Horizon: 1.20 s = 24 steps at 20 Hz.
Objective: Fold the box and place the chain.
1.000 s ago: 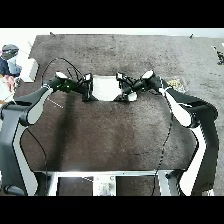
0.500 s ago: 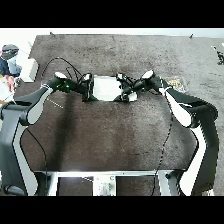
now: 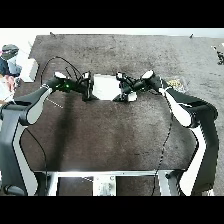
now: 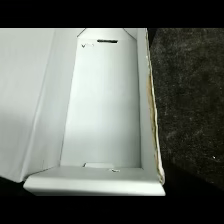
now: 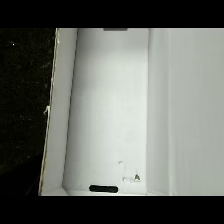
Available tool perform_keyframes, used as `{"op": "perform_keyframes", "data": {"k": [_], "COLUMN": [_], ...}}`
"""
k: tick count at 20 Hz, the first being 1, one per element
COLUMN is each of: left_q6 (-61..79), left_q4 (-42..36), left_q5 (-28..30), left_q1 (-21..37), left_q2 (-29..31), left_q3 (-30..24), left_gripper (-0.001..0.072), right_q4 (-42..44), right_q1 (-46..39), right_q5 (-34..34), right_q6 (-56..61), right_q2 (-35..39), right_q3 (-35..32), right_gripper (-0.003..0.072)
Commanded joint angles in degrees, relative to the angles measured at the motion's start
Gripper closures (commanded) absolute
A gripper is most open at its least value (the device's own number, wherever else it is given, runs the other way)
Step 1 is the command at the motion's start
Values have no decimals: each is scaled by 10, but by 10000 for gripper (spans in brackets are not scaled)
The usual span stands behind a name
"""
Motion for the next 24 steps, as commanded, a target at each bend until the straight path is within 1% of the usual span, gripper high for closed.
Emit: {"op": "perform_keyframes", "data": {"k": [1,2,6,10,11,12,13,14,24], "left_q6": [-1,0,37,38,39,38,38,38,28], "left_q4": [1,0,-2,-2,-2,-2,-2,-2,-2], "left_q5": [0,0,-13,-14,-16,-24,-26,-26,-25], "left_q1": [3,3,3,3,3,3,3,3,3], "left_q2": [-7,-13,-18,-18,-18,-18,-18,-18,-18], "left_q3": [0,0,0,0,0,0,0,0,0], "left_gripper": [139,168,165,167,214,349,433,482,481], "right_q4": [-2,-2,-2,-2,-2,-2,-2,-2,-2], "right_q1": [0,0,0,0,0,0,0,0,0], "right_q5": [3,3,3,3,3,3,3,3,3], "right_q6": [0,0,0,0,0,0,0,0,0], "right_q2": [0,0,0,0,0,0,0,0,0], "right_q3": [0,0,0,0,0,0,0,0,0], "right_gripper": [245,245,245,245,245,245,244,245,245]}}
